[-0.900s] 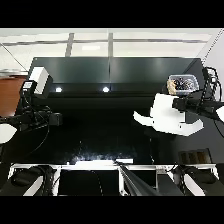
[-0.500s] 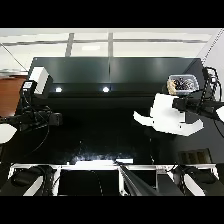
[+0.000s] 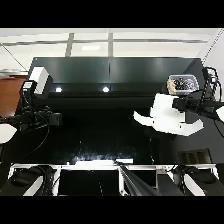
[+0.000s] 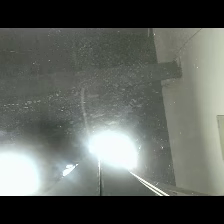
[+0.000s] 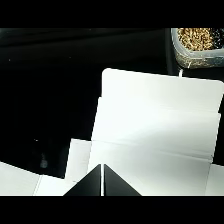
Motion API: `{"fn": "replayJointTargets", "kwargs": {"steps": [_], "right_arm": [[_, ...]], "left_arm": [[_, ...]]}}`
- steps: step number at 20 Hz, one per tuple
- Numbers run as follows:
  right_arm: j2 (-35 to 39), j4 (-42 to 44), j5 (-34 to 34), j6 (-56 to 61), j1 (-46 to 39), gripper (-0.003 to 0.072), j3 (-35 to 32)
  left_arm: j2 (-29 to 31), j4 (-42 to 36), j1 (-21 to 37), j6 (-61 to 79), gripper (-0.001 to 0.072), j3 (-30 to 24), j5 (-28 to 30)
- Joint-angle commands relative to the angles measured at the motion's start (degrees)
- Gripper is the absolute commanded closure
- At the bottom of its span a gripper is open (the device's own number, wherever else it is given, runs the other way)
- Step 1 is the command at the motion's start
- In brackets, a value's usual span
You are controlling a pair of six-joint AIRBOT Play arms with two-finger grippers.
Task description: Fold the box and place the chain.
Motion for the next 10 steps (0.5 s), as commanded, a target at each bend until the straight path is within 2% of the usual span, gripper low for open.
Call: {"fn": "replayJointTargets", "kwargs": {"steps": [1,5,6,7,8,9,10], "right_arm": [[0.0,0.0,0.0,0.0,0.1,0.0663,0.0],[0.0,0.3,-0.9,0.0,0.1,0.0661,0.0],[0.0,0.2,-1.4,0.0,0.0,0.0564,0.0],[0.0,-0.7,-1.6,0.0,0.0,0.0104,0.0],[0.0,-2.3,-1.8,0.1,0.0,0.0,0.0],[0.0,-5.2,-1.3,0.6,-0.1,0.0,0.0],[0.0,-9.7,0.0,4.6,-0.7,0.0001,0.0]], "left_arm": [[0.0,-0.7,0.0,0.0,0.0681,0.0,0.2],[0.0,-0.7,0.0,0.0,0.0681,0.0,4.2],[0.0,-0.9,0.0,0.0,0.0682,0.0,4.5],[0.0,-0.7,0.0,0.0,0.0676,-0.1,5.0],[-0.1,-0.8,0.0,0.0,0.0512,-0.2,6.9],[-0.3,-0.9,0.0,0.0,0.011,-0.2,8.5],[-0.3,-1.5,0.0,-0.3,0.001,-0.2,9.8]]}}
